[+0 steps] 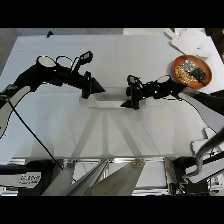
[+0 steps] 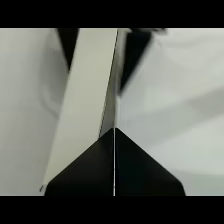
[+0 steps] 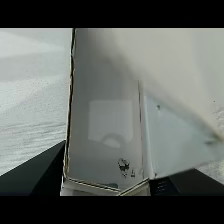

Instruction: Fold the box and place the chain.

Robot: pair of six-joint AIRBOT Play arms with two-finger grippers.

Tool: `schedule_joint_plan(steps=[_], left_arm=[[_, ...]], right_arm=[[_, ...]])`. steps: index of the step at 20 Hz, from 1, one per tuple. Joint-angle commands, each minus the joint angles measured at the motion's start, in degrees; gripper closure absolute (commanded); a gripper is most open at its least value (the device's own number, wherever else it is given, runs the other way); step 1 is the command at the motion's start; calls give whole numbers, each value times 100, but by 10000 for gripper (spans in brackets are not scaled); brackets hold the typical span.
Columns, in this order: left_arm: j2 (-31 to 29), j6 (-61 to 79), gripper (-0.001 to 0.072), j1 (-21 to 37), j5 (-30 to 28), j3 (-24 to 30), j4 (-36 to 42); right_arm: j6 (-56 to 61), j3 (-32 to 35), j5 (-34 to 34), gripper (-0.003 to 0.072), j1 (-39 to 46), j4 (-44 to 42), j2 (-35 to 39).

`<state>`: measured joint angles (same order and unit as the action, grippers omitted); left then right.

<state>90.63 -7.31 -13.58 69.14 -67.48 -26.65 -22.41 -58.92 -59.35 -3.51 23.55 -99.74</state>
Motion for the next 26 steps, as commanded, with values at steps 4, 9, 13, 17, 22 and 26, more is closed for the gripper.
schedule_joint_plan(steps=[4,9,13,17,22,26], left_arm=[[483,-1233,700,-87,-2177,11,605],[728,-1788,701,-188,-2216,13,-26],[780,-1858,701,-299,-2177,11,-428],[728,-1858,700,-319,-2131,11,-402],[103,-1668,699,-157,-1895,11,-407],[-664,-1665,699,240,-1001,11,-494]], right_arm=[[0,-2,-2,240,2,0,-2],[0,-2,0,240,2,0,-2],[2,-2,-2,240,2,0,-2],[0,-2,-2,240,2,0,-2],[0,-2,0,240,2,0,-2],[0,-2,-2,240,2,0,-2]])
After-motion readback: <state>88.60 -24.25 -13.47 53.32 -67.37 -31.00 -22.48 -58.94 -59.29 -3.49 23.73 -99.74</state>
